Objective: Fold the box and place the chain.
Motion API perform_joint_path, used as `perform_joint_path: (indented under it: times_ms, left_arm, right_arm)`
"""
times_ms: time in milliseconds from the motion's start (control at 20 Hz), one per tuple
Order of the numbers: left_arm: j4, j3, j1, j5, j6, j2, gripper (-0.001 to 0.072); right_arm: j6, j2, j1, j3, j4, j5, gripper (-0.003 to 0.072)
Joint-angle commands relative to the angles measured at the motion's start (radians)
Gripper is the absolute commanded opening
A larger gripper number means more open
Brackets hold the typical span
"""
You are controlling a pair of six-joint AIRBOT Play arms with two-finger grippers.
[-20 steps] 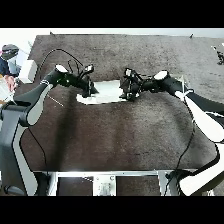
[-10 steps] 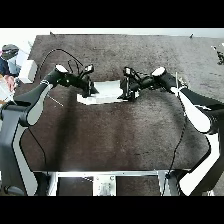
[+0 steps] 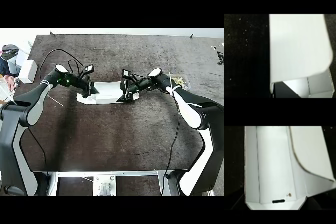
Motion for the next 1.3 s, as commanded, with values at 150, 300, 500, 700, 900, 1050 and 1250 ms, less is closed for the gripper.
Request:
perform_joint_path:
  times_ms: [150, 300, 500, 700, 900, 1050, 1250]
  left_arm:
    - [0.0, 0.0, 0.0, 0.001, 0.0, 0.0, 0.0013]
    - [0.0, 0.0, 0.0, 0.001, 0.0, 0.0, 0.0013]
    - [0.0, 0.0, 0.0, 0.001, 0.0, 0.0, 0.0013]
    - [0.0, 0.0, 0.0, 0.001, 0.0, 0.0, 0.0013]
    - [0.0, 0.0, 0.0, 0.001, 0.0, 0.0, 0.0013]
    - [0.0, 0.0, 0.0, 0.001, 0.0, 0.0, 0.0013]
    - [0.0, 0.0, 0.0, 0.001, 0.0, 0.0, 0.0013]
  right_arm:
    - [-0.011, -0.058, 0.007, 0.051, 0.002, 0.011, 0.0669]
    - [-0.037, -0.058, 0.011, 0.051, 0.002, 0.005, 0.0657]
    - [-0.037, -0.068, 0.021, 0.051, 0.002, 0.008, 0.0649]
    - [-0.037, -0.075, 0.021, 0.051, 0.003, 0.002, 0.0588]
    - [-0.035, -0.075, 0.021, 0.051, -0.015, -0.013, 0.0588]
    - [-0.036, -0.075, 0.021, 0.051, -0.02, -0.025, 0.0587]
    - [-0.025, -0.075, 0.021, 0.051, -0.021, -0.036, 0.0586]
